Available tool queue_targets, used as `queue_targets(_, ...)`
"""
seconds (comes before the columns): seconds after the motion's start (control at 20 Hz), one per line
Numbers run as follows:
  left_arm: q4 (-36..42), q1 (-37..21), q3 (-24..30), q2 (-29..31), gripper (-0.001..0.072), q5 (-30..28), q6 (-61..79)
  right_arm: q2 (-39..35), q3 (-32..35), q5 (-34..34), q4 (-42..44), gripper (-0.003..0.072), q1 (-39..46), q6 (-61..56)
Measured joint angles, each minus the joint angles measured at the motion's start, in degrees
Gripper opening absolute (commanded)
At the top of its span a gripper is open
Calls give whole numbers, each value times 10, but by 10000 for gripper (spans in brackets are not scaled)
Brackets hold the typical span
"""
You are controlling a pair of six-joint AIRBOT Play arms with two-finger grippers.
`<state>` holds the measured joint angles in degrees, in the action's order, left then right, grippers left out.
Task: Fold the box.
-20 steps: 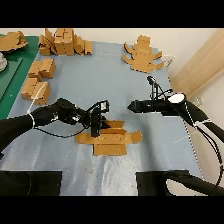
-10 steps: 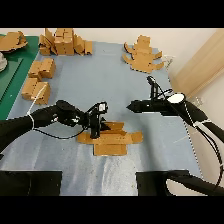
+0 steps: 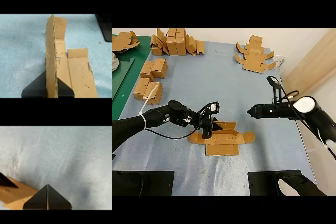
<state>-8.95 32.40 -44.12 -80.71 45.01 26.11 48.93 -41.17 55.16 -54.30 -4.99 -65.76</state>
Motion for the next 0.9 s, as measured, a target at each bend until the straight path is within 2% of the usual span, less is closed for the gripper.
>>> queue_targets(0.15,0,0,0,0,11,0,0,-113,55,6,-16,2,-52,-36)
queue_targets(0.3,0,0,0,0,11,0,0,-224,123,0,-28,2,-143,-75)
queue_targets(0.45,0,0,0,0,11,0,0,-298,180,0,-44,11,-233,-100)
queue_targets(0.5,0,0,0,0,11,0,0,-311,192,5,-51,75,-257,-100)
queue_targets(0.55,0,0,0,0,11,0,0,-318,202,5,-64,107,-279,-95)
queue_targets(0.65,0,0,0,0,11,0,0,-320,214,-20,-104,106,-305,-76)
queue_targets(0.7,0,0,0,0,11,0,0,-315,217,-47,-129,78,-314,-64)
queue_targets(0.75,0,0,0,0,11,0,0,-304,219,-70,-153,2,-320,-50)
queue_targets(0.9,0,0,0,0,11,0,0,-262,220,-107,-194,1,-342,7)
